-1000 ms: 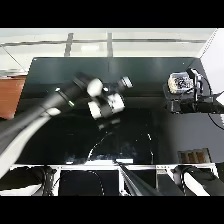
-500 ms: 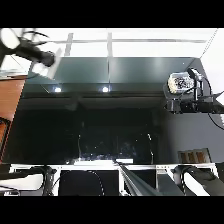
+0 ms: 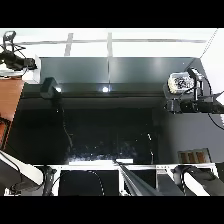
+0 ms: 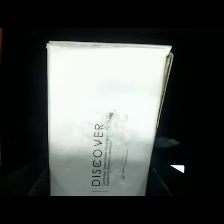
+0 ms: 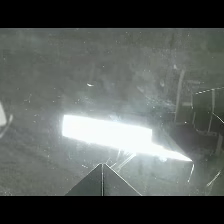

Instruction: Fold the box and place the chain.

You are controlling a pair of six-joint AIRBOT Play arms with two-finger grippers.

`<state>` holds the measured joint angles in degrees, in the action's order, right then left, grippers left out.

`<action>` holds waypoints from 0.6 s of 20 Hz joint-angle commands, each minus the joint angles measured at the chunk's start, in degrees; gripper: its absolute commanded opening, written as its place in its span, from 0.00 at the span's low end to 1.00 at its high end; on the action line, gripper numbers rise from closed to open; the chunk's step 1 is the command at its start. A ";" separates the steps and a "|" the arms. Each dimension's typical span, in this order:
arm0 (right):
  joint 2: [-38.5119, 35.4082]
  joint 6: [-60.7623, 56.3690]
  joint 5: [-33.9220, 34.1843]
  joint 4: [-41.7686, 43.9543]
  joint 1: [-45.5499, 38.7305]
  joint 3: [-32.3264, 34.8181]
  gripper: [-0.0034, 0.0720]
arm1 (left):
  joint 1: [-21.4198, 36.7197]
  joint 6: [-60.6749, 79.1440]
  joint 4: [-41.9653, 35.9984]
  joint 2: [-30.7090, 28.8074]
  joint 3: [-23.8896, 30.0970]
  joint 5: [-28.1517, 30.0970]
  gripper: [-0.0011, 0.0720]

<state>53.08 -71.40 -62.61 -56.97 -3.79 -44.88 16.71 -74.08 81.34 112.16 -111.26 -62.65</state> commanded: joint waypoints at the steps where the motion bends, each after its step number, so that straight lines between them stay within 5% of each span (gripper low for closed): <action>1: -0.04 0.00 -0.11 0.15 0.02 0.02 0.06 | 0.76 1.99 -1.27 8.31 -5.35 -3.34 0.54; 3: -0.04 0.00 -0.17 0.15 0.02 0.02 0.06 | -0.11 -1.81 2.05 8.96 -5.38 -2.12 1.00; 9: -0.04 0.04 0.33 0.15 0.02 0.02 0.06 | -3.17 -5.51 1.95 -0.96 -10.86 -0.44 0.98; 10: -0.04 0.04 0.57 0.15 0.02 0.02 0.06 | -3.91 -7.26 1.97 -4.11 -10.10 -0.63 0.92; 11: -0.04 0.07 0.76 0.15 0.02 0.02 0.06 | -4.61 -9.20 1.92 -7.43 -9.16 -2.03 0.68; 12: -0.04 0.07 0.81 0.17 0.07 0.02 0.06 | -5.31 -10.45 1.68 -10.54 -8.13 -4.13 0.28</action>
<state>53.08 -71.37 -62.24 -56.84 -3.77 -44.88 13.13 -80.12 83.07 108.71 -120.42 -64.27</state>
